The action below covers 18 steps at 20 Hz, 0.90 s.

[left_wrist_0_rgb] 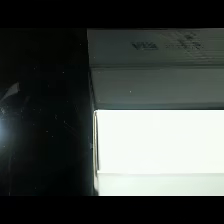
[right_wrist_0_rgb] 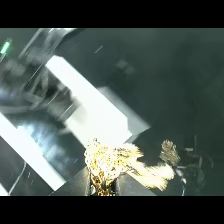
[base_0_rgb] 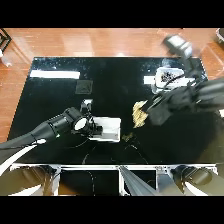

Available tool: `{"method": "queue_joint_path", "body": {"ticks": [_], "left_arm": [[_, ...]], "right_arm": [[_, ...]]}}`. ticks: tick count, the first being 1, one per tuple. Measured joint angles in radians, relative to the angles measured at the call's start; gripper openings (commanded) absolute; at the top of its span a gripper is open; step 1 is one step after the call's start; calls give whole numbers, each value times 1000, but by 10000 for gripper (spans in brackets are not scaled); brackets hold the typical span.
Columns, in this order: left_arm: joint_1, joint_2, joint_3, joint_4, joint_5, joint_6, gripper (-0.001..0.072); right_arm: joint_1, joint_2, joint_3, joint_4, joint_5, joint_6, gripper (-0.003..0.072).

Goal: Fold the box and place the chain.

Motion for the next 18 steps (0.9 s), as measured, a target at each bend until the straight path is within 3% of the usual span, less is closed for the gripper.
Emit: {"method": "queue_joint_path", "body": {"ticks": [4,10,18], "left_arm": [[0,0,0,0,0,0,20],[0,0,0,2,1,2,20],[0,0,0,3,3,3,21]], "right_arm": [[114,-2,-106,40,-122,-2,15],[193,-86,-154,92,-343,47,16],[208,-162,-163,68,-402,73,17]]}}
